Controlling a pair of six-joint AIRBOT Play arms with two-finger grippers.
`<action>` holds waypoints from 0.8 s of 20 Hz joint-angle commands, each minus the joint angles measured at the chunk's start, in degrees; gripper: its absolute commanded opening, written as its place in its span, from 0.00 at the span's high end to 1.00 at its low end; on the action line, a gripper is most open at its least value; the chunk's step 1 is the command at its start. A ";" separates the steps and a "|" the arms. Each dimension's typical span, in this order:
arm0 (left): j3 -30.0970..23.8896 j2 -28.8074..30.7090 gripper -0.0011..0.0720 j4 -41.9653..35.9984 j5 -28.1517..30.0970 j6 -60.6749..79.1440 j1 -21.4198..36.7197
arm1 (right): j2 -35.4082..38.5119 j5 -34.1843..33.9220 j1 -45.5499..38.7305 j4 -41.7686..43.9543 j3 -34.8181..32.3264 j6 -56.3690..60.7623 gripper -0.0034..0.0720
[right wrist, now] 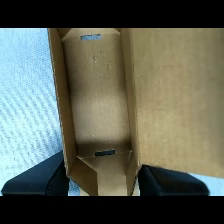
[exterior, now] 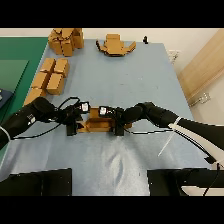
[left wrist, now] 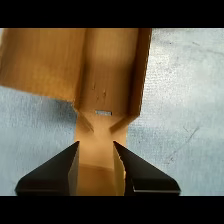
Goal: Fold the box.
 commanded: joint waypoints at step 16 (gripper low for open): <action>-0.11 -1.22 0.83 -9.07 3.13 5.49 -4.26 | 0.02 -0.02 0.02 -0.02 0.02 0.00 0.24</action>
